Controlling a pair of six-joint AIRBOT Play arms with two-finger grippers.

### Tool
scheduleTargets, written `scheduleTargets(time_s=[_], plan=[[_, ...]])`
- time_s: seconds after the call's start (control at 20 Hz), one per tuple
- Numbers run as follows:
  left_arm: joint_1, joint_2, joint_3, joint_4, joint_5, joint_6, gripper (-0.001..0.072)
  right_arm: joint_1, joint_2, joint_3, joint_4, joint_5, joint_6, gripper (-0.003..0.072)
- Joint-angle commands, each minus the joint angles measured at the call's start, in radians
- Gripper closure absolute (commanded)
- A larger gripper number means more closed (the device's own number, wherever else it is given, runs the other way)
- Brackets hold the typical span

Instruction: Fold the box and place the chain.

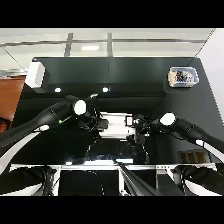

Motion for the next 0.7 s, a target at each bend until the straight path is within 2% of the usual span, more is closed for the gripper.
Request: scheduleTargets(time_s=[0.0, 0.2, 0.25, 0.35, 0.6, 0.65], plan=[[-0.067, -0.006, 0.011, 0.108, 0.013, -0.119, 0.0308, 0.000, 0.000, 0.000, 0.000, 0.000, 0.000, 0.0560], [-0.135, -0.051, 0.090, 0.260, -0.084, -0.232, 0.0310, 0.000, 0.000, 0.000, 0.000, 0.000, 0.000, 0.0560], [-0.145, -0.061, 0.107, 0.275, -0.109, -0.258, 0.0367, 0.000, -0.001, 0.000, 0.000, 0.000, 0.000, 0.0560], [-0.154, -0.066, 0.122, 0.267, -0.127, -0.288, 0.0423, 0.000, 0.000, 0.000, 0.000, 0.000, 0.000, 0.0560], [-0.158, -0.076, 0.146, 0.248, -0.129, -0.359, 0.0439, 0.000, 0.000, 0.000, 0.000, 0.000, 0.000, 0.0560], [-0.160, -0.089, 0.154, 0.246, -0.146, -0.368, 0.0524, 0.000, 0.000, 0.000, 0.000, 0.000, 0.000, 0.0560]])
